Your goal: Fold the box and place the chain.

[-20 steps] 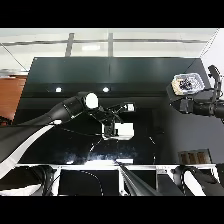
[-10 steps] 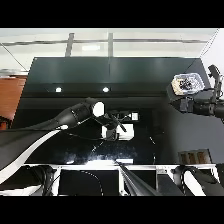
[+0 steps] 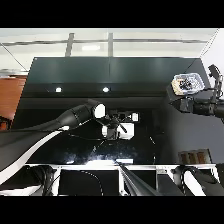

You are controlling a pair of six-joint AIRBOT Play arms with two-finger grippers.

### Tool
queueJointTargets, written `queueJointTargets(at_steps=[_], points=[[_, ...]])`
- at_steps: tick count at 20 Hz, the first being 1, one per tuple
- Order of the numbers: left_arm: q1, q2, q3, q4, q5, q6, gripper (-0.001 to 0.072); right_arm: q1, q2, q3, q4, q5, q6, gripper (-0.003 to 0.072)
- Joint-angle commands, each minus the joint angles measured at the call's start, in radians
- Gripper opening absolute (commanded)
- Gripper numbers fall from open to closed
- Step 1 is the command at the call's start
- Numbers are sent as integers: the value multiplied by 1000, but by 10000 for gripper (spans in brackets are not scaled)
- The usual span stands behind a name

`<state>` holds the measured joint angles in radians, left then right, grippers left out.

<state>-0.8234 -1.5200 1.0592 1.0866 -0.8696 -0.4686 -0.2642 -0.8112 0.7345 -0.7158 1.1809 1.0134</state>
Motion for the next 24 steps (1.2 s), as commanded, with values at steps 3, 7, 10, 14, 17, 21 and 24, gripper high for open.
queueJointTargets(at_steps=[3, 7, 10, 14, 17, 21, 24], points=[[122, 46, 42, 220, -25, -320, 246, -1, -1, 0, 2, 1, 1, 9], [436, 44, 136, 418, -111, -602, 246, -1, -1, 0, 8, -1, 2, 9], [718, -4, 237, 421, -108, -732, 246, 0, -1, 0, 8, -1, 1, 10], [1003, -169, 464, 417, -161, -761, 246, 0, -1, 0, 35, -16, 14, 9], [1098, -307, 634, 377, -163, -779, 247, 5, -1, 0, 65, -86, 14, 9], [1115, -476, 814, 377, -150, -749, 247, 5, -1, 0, 65, -147, 15, 9], [1099, -558, 898, 371, -144, -735, 292, 5, -1, 0, 74, -158, 31, 9]])
